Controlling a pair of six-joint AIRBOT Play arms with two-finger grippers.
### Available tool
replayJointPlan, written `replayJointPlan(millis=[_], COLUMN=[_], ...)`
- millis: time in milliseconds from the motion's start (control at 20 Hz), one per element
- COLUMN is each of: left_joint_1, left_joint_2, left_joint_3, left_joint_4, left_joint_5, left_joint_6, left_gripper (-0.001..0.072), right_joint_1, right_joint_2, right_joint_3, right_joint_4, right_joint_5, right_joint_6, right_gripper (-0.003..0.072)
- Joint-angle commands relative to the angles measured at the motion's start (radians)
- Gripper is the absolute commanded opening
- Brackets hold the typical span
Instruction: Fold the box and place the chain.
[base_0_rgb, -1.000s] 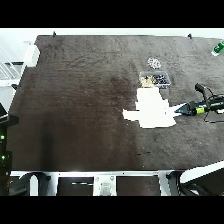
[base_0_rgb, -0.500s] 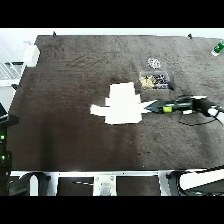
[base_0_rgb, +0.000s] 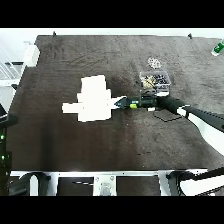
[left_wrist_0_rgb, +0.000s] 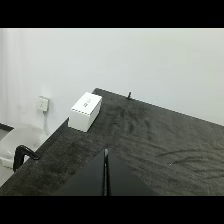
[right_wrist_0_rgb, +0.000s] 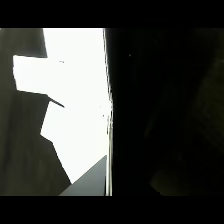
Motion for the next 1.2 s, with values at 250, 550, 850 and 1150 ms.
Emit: replayJointPlan(millis=[250,550,850,1150], left_joint_1=[0.001,0.001,0.001,0.129], left_joint_2=[0.001,-0.012,-0.468,-1.094], left_joint_3=[0.001,0.032,0.276,0.716], left_joint_4=[0.018,0.034,0.076,0.246], left_joint_5=[0.014,0.111,0.022,-0.585], left_joint_6=[0.062,0.062,0.061,-0.037], left_gripper=[0.0534,0.0535,0.0535,0.0534], right_joint_1=[0.109,0.170,0.169,0.169], right_joint_2=[-0.010,-0.010,-0.010,-0.010], right_joint_3=[0.028,0.024,0.025,0.024], right_joint_4=[0.027,0.037,0.037,0.017], right_joint_5=[-0.201,-0.266,-0.270,-0.270], right_joint_6=[0.035,0.037,0.036,0.034], right_gripper=[0.0008,0.0008,0.0009,0.0010])
